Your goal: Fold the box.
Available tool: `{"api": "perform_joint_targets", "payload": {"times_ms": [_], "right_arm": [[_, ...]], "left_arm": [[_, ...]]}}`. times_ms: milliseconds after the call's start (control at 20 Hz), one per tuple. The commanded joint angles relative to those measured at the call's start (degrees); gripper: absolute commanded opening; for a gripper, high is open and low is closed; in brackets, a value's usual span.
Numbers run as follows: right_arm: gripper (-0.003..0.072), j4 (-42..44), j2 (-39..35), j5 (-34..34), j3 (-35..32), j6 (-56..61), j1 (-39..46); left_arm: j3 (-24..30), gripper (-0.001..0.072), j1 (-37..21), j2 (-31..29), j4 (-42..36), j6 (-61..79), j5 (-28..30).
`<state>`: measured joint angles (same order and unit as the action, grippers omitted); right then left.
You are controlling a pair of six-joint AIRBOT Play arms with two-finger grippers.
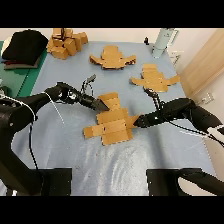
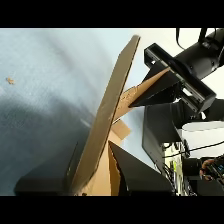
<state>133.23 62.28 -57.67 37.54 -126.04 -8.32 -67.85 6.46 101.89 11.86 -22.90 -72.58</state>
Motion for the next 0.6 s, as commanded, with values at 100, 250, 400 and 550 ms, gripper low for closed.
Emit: {"api": "perform_joint_targets", "payload": {"times_ms": [100, 250, 400, 550], "right_arm": [[0.0001, 0.0, 0.2, -0.2, 0.0, 0.0, 0.0], [0.0001, 0.0, 0.2, -0.2, 0.0, 0.0, 0.0], [0.0008, 0.0, 0.2, -0.2, 0.0, 0.0, 0.0], [0.0329, 0.1, 0.2, 1.0, 0.0, 0.3, 0.0]], "left_arm": [[0.0, 0.0080, -1.0, 0.0, 1.2, -0.7, -0.1], [0.0, 0.0063, -0.7, 0.0, 1.2, -0.7, -0.1], [0.0, 0.0015, -0.7, 0.0, 1.1, -0.7, -1.6], [0.0, 0.0014, -0.6, 0.0, -1.9, -1.4, -3.1]]}}
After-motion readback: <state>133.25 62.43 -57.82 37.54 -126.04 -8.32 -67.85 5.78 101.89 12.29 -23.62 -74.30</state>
